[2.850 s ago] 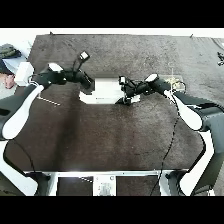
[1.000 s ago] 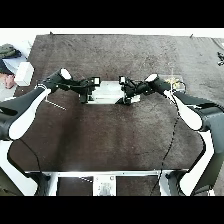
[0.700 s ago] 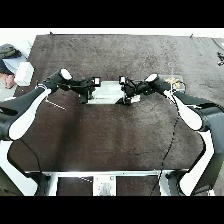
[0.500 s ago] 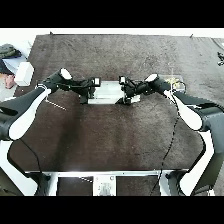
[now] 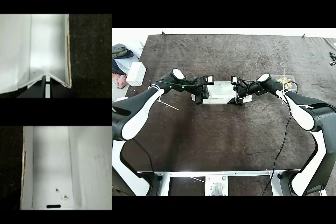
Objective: Fold the box and place the chain.
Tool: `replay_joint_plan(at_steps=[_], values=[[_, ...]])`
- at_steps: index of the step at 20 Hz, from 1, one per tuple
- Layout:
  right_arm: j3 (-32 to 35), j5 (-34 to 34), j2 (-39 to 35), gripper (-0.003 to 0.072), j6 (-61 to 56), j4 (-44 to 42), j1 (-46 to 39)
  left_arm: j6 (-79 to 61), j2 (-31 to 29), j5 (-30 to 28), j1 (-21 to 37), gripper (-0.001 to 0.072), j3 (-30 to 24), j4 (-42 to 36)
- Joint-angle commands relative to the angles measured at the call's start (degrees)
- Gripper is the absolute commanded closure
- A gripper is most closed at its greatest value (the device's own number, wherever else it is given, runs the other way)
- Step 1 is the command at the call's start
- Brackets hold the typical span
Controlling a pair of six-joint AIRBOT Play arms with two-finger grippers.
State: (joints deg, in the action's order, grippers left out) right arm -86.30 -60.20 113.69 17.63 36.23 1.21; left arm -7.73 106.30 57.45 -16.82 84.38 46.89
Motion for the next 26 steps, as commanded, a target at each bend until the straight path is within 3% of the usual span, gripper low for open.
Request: replay_joint_plan(at_steps=[1,3,6,7,8,22,24,26], values=[[0.0,0.0,0.0,0.0249,0.0,0.0,0.0,-0.3,0.3,-0.3,-0.8,0.0644,0.0,-1.3],[0.0,0.0,0.0,0.0249,0.0,0.0,0.0,-0.3,0.6,-1.1,-0.8,0.0524,0.0,-1.2],[0.0,0.0,0.0,0.0249,0.0,0.0,0.0,-0.3,0.6,-2.1,-0.8,0.0523,0.0,-1.3],[0.0,0.0,0.0,0.0249,0.0,0.0,0.0,-0.3,0.6,-2.1,-0.8,0.0419,0.0,-1.3],[0.0,0.0,0.0,0.0249,0.0,0.0,0.0,0.1,0.6,-2.6,-0.8,0.0214,0.0,-1.3],[0.0,0.0,0.0,0.0249,0.0,0.0,0.0,0.2,0.5,-3.2,-0.8,0.0188,0.0,-1.1],[0.0,0.0,0.0,0.0249,0.0,0.0,0.0,0.3,0.5,-3.5,-0.8,0.0001,0.0,-1.1],[0.0,0.0,0.0,0.0250,0.0,0.0,0.0,0.3,0.5,-3.4,-0.8,0.0003,0.0,-1.0]])
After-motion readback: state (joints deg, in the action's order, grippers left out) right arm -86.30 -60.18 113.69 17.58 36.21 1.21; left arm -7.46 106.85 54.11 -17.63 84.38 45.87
